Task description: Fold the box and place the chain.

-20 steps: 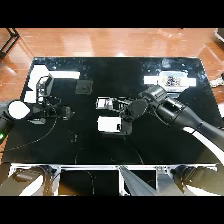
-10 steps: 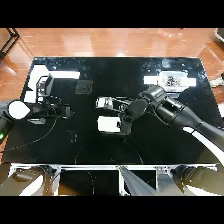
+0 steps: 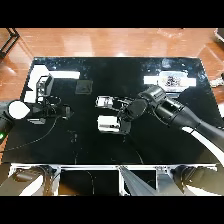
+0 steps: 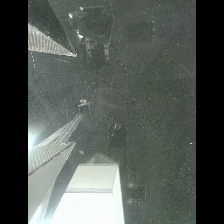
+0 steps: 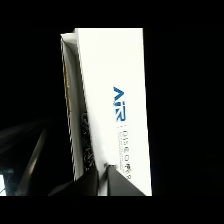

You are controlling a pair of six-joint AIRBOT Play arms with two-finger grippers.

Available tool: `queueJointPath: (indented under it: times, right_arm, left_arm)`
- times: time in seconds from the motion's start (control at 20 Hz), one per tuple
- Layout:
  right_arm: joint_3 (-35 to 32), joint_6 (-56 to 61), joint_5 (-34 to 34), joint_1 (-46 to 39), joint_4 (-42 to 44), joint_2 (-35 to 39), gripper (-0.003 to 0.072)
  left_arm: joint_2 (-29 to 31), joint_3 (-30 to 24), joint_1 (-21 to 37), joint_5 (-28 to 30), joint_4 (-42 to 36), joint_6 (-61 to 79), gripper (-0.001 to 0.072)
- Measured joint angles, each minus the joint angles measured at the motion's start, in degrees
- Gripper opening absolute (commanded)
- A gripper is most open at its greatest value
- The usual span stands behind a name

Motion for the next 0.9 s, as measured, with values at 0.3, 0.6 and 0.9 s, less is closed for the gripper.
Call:
queueJointPath:
  times: [0.3, 0.6, 0.9]
  right_arm:
    - [0.0, 0.83, -0.02, 0.0, 0.17, 0.0, 0.0025]
    - [0.0, 0.98, 0.0, 0.0, 0.24, 0.0, 0.0035]
    - [0.0, 2.27, 0.96, 0.0, 0.28, 0.0, 0.0218]
  left_arm:
    - [0.0, 0.0, 0.0, -0.02, 0.02, 0.13, 0.0626]
    - [0.0, 0.0, 0.0, -0.11, 0.02, 0.13, 0.0626]
    - [0.0, 0.0, 0.0, -0.2, 0.02, 0.13, 0.0626]
